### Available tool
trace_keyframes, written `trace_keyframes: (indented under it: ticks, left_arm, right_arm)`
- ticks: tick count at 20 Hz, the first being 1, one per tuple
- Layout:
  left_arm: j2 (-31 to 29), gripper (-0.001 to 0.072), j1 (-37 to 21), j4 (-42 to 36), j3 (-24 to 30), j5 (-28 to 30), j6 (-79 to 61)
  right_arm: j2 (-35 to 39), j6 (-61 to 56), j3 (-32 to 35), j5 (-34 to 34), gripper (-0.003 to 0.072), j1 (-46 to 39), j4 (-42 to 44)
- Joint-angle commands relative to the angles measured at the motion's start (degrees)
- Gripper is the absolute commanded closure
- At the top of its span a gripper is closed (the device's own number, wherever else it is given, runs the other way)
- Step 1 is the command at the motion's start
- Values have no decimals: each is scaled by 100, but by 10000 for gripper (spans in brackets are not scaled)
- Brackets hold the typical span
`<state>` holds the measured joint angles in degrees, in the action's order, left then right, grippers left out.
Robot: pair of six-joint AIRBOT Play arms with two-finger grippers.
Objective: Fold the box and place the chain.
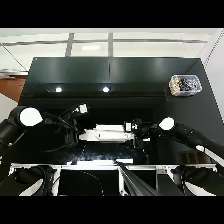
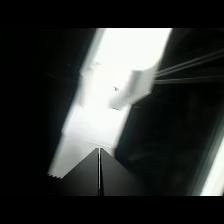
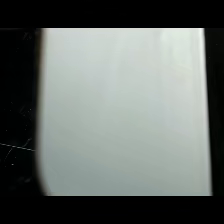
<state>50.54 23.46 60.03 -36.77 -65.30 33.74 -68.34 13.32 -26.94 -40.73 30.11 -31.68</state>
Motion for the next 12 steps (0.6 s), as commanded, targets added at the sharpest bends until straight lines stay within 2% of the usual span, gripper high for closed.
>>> trace_keyframes:
  ticks: [1,4,7,10,12]
  left_arm:
    - [-105,681,-55,-1464,350,-111,874]
    - [-85,681,-55,-2791,765,1421,837]
    - [-24,680,-55,-3412,938,2677,605]
    - [238,680,-55,-3416,935,3108,505]
    - [496,680,-55,-3416,935,3152,505]
  right_arm:
    - [0,-2,-2,-2,254,2,2]
    - [0,-2,-2,0,254,2,2]
    - [0,-2,-2,2,254,2,2]
    - [0,-2,-2,2,254,2,2]
    - [0,-2,-2,2,254,2,2]
